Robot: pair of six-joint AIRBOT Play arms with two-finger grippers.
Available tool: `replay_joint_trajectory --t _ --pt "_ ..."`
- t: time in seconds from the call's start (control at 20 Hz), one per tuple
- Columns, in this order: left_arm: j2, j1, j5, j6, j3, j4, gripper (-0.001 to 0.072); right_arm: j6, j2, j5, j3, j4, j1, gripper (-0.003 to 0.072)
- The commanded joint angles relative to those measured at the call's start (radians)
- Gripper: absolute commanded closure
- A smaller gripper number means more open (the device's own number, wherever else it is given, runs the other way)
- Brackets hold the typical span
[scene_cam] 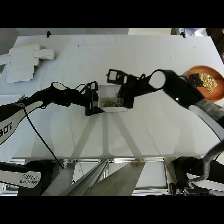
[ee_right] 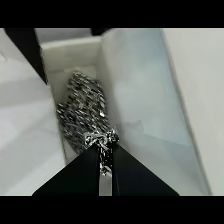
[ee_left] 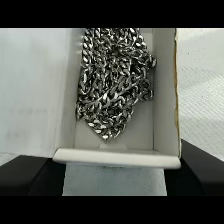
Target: Fold the box and place the chain.
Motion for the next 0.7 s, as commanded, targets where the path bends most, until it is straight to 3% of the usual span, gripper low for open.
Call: replay_joint_trajectory --t 0.0,0.2,0.25,0.35,0.65 --pt "0.001 0.000 0.000 0.000 0.001 0.000 0.0144 0.031 -0.055 -0.039 0.001 0.017 0.070 0.0667" --pt "0.001 0.000 0.000 0.000 0.001 0.000 0.0144 0.100 -0.126 -0.101 0.001 0.016 0.113 0.0666" --pt "0.001 0.000 0.000 0.000 0.001 0.000 0.0144 0.100 -0.129 -0.124 0.001 0.016 0.123 0.0625" --pt "0.001 0.000 0.000 0.000 0.001 0.000 0.0144 0.100 -0.124 -0.175 0.001 0.016 0.131 0.0407" --pt "0.001 0.000 0.000 0.000 0.001 0.000 0.0144 0.108 -0.030 -0.171 0.001 0.012 0.057 0.0407"
